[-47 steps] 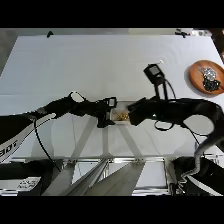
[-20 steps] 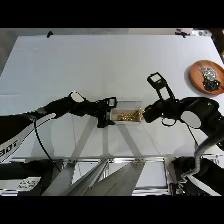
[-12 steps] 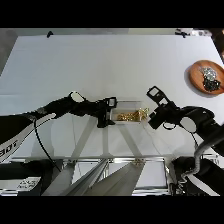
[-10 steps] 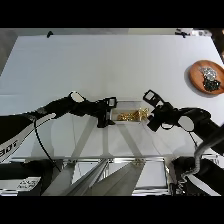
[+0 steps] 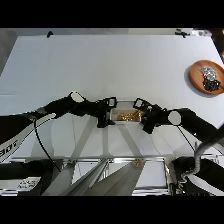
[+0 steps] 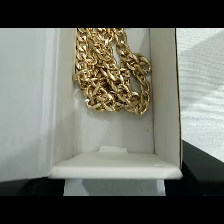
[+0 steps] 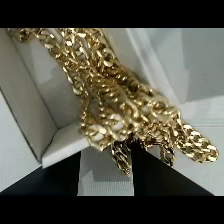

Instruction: Fold the box and place the chain.

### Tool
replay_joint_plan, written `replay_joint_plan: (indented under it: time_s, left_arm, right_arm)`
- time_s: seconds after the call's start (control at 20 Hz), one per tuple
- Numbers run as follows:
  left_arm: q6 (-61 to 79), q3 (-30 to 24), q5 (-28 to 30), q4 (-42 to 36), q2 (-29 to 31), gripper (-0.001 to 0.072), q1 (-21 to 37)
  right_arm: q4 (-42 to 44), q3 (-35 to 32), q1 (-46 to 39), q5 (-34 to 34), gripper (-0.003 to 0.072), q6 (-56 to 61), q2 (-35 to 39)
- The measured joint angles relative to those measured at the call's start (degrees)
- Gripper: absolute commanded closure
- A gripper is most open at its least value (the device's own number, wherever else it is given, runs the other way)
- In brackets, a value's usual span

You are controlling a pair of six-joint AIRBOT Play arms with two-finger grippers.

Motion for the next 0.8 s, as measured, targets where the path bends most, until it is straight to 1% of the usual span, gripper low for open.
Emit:
replay_joint_plan:
  time_s: [0.15, 0.2, 0.3, 0.4, 0.45, 0.6, 0.8]
  left_arm:
    - [0.0, 0.0, 0.0, 0.0, 0.0, 0.0434, 0.0]
    - [0.0, 0.0, 0.0, 0.0, 0.0, 0.0434, 0.0]
    - [0.0, 0.0, 0.0, 0.0, 0.0, 0.0434, 0.0]
    - [0.0, 0.0, 0.0, 0.0, 0.0, 0.0434, 0.0]
    - [0.0, 0.0, 0.0, 0.0, 0.0, 0.0434, 0.0]
    - [0.0, 0.0, 0.0, 0.0, 0.0, 0.0434, 0.0]
    - [0.0, 0.0, 0.0, 0.0, 0.0, 0.0434, 0.0]
  right_arm:
    - [0.3, 0.0, 0.0, -1.6, 0.0354, -0.7, -0.5]
    - [0.3, 0.0, 0.0, -1.9, 0.0371, -0.9, -0.6]
    - [0.3, 0.0, 0.0, -2.2, 0.0374, -0.9, -0.7]
    - [0.3, 0.1, 0.0, -2.4, 0.045, -1.0, -0.7]
    - [0.3, 0.1, 0.0, -2.7, 0.0516, -1.0, -0.7]
    - [0.3, 0.2, 0.0, -3.2, 0.0674, -1.0, -0.7]
    - [-0.2, 0.3, 0.0, -3.1, 0.0679, 0.1, -0.4]
